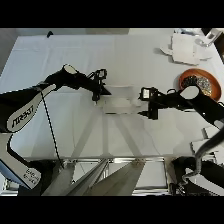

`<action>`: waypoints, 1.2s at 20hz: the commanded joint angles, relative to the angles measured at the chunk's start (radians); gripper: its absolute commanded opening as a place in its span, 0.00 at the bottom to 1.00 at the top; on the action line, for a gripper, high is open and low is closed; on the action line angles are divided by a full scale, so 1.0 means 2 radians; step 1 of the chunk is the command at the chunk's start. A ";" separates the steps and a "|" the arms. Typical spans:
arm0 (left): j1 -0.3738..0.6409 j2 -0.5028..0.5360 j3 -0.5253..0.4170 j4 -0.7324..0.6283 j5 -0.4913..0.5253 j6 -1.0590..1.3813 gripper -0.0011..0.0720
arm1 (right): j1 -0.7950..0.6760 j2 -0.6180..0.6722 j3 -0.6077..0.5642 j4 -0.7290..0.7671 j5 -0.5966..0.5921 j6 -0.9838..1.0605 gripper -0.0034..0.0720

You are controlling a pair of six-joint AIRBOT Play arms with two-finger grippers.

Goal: Fold the box and place the chain.

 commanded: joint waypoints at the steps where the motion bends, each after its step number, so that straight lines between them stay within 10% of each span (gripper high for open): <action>1: 0.000 0.000 0.000 0.000 0.000 0.000 0.03 | -0.002 -0.034 -0.002 0.036 -0.027 -0.067 1.00; 24: 0.000 0.000 0.000 0.000 0.000 0.000 0.03 | -0.001 -0.095 -0.003 0.130 -0.052 -0.007 1.00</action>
